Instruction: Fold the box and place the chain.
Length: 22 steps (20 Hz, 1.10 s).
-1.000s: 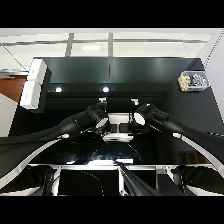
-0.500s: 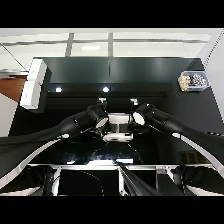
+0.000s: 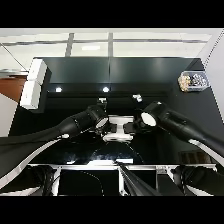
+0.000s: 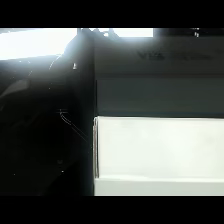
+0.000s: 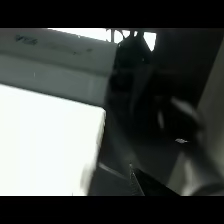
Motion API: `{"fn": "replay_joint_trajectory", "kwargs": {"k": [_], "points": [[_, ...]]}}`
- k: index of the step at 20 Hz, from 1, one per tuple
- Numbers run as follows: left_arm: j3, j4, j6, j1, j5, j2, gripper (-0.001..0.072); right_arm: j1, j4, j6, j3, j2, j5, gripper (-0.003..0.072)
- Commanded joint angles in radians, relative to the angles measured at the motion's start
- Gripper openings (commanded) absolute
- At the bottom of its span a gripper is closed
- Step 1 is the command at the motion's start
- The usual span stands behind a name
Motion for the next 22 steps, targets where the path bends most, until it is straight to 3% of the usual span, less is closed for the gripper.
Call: {"fn": "replay_joint_trajectory", "kwargs": {"k": [1, 5, 8, 11, 13, 15, 18, 22], "points": [[0.000, 0.001, -0.001, 0.000, 0.010, 0.000, 0.0027, -0.035, -0.096, -0.113, 0.001, 0.151, 0.129, 0.0420], [0.000, 0.001, -0.001, 0.000, 0.008, 0.000, 0.0027, -0.194, -0.123, -0.171, 0.001, 0.350, 0.162, 0.0421], [0.000, 0.001, -0.001, 0.000, 0.008, 0.000, 0.0027, -0.383, -0.305, -0.205, 0.000, 0.397, 0.135, 0.0421], [0.000, 0.001, -0.001, 0.000, 0.008, 0.000, 0.0026, -0.599, -0.430, -0.252, -0.015, 0.381, -0.080, 0.0418], [0.000, 0.001, -0.001, 0.000, 0.011, 0.000, 0.0027, -0.739, -0.481, -0.252, -0.017, 0.332, -0.240, 0.0421], [0.000, 0.004, -0.001, 0.001, 0.013, 0.000, 0.0026, -0.862, -0.469, -0.252, -0.013, 0.253, -0.370, 0.0720], [0.000, 0.003, -0.001, 0.001, 0.011, 0.000, 0.0027, -0.968, -0.372, -0.251, 0.083, 0.071, -0.418, 0.0720], [0.000, 0.003, -0.001, 0.001, 0.007, 0.000, 0.0027, -1.089, -0.100, -0.253, 0.389, -0.220, -0.338, 0.0719]]}}
